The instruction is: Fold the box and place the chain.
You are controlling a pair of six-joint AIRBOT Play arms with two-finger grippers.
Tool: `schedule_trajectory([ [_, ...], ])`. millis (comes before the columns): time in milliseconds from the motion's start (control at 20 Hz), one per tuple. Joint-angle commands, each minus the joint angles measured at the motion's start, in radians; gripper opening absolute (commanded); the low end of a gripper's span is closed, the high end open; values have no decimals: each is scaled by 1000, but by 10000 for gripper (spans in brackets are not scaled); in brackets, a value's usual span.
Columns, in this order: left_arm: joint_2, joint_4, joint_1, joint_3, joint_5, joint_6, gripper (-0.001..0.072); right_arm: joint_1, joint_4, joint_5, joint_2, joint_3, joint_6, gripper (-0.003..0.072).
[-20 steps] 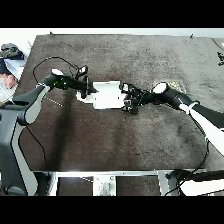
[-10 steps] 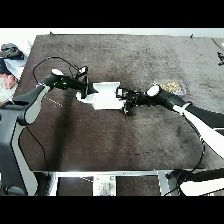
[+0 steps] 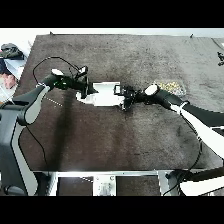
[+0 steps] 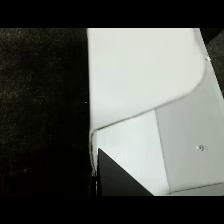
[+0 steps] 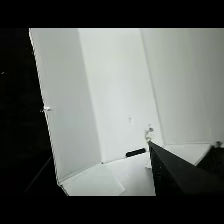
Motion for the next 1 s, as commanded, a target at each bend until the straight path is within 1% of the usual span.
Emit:
schedule_trajectory([
  [0, -1, -1, 1, 0, 0, 1, 12, -6, 28, 10, 1, 17, -22, 584],
  [450, -1, -8, 1, 0, 0, 1, 12, -41, 52, 10, 20, 19, -51, 585],
  [600, -1, -8, 1, 0, -1, 0, 12, -63, 81, 11, 19, 19, -64, 585],
  [650, -1, -8, 1, 0, 0, 1, 12, -71, 113, 16, 19, 19, -87, 584],
  [750, -1, -8, 1, 0, 0, 1, 12, -86, 165, 63, 11, 33, -126, 584],
  [950, -1, -8, 1, 0, -1, 0, 12, -120, 167, 160, -33, 105, -116, 585],
])
